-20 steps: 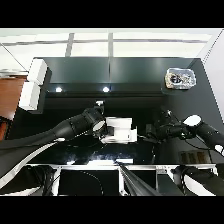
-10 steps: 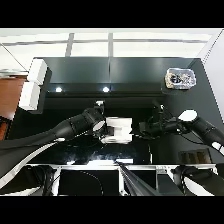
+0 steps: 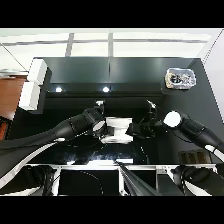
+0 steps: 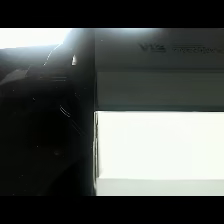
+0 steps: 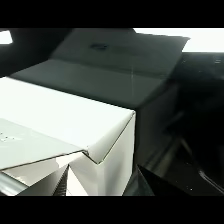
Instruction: Fold the box and place the chain.
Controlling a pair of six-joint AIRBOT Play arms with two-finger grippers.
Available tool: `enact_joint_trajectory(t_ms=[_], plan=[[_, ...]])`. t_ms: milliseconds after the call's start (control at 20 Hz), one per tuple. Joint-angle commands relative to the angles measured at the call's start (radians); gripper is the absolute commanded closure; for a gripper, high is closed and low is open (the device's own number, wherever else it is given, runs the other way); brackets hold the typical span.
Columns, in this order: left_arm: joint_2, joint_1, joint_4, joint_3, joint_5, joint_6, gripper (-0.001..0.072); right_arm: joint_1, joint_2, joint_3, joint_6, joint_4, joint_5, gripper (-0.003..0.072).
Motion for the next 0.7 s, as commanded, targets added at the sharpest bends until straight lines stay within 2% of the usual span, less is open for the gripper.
enact_joint_trajectory(t_ms=[0, 100, 200, 650], plan=[[0.0, 0.0, 0.0, 0.0, 0.0, 0.0, 0.068, 0.074, -0.001, 0.048, 0.188, -0.176, -0.012, 0.0213], [0.0, 0.0, 0.001, 0.0, 0.001, 0.0, 0.068, 0.106, -0.001, 0.073, 0.285, -0.263, -0.008, 0.0214], [0.0, 0.0, 0.0, 0.0, 0.001, 0.0, 0.068, 0.128, -0.002, 0.089, 0.32, -0.302, 0.005, 0.0328], [0.0, 0.0, 0.001, 0.0, 0.002, 0.0, 0.0679, 0.191, -0.038, 0.093, 0.403, -0.325, 0.006, 0.0328]])
